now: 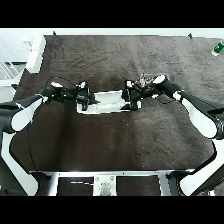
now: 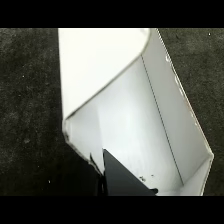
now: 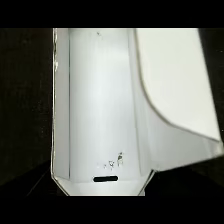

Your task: Fold the box and place the chain.

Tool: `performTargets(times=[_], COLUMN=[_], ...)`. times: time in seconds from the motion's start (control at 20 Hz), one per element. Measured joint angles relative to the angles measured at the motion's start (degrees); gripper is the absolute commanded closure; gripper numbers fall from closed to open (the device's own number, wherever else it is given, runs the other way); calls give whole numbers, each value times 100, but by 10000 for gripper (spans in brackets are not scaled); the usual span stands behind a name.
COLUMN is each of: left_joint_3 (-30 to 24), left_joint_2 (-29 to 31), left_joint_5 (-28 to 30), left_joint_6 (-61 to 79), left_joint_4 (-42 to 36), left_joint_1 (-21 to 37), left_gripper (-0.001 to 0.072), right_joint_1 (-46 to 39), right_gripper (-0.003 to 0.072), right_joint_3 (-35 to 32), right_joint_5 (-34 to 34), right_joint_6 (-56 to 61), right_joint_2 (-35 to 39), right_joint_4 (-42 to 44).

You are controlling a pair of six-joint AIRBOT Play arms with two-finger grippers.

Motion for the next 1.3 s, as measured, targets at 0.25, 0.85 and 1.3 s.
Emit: performTargets(times=[0.25,0.85,1.3], left_joint_3=[0,0,0], left_joint_2=[0,0,0], left_joint_5=[0,4,7], left_joint_6=[0,2,2], left_joint_4=[0,0,0], left_joint_1=[0,0,0], left_gripper=[688,688,688], right_joint_1=[177,278,223], right_gripper=[-19,-19,-18], right_joint_3=[116,138,140], right_joint_5=[13,-146,-219], right_joint_6=[-48,155,557], right_joint_2=[-210,-286,-304], right_joint_4=[-85,-92,-278])
